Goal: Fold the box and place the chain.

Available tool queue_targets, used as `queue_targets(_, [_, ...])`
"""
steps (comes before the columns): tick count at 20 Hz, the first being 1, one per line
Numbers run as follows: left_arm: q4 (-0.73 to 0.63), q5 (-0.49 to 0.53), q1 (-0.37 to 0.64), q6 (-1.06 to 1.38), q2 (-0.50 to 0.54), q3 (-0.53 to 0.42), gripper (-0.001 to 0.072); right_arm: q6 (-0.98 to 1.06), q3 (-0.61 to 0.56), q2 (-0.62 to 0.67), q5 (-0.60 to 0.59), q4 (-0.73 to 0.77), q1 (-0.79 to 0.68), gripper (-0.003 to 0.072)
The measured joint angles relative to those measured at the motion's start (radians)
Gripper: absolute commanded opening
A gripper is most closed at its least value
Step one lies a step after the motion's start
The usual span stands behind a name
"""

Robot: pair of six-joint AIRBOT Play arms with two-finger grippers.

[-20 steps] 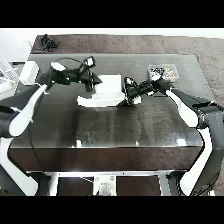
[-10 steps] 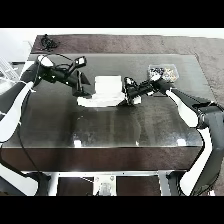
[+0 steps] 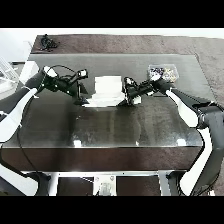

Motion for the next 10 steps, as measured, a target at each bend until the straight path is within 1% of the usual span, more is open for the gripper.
queue_targets(2, [-0.004,0.005,0.000,0.009,-0.005,-0.011,0.0710,0.000,0.000,0.000,0.000,0.000,0.000,0.0584])
queue_targets(7, [-0.077,0.025,-0.002,0.066,-0.018,-0.020,0.0710,0.000,0.000,0.000,0.000,0.000,0.000,0.0584])
queue_targets(10, [-0.091,0.040,-0.020,0.103,-0.032,-0.022,0.0710,0.000,0.000,0.000,0.000,0.000,0.000,0.0584])
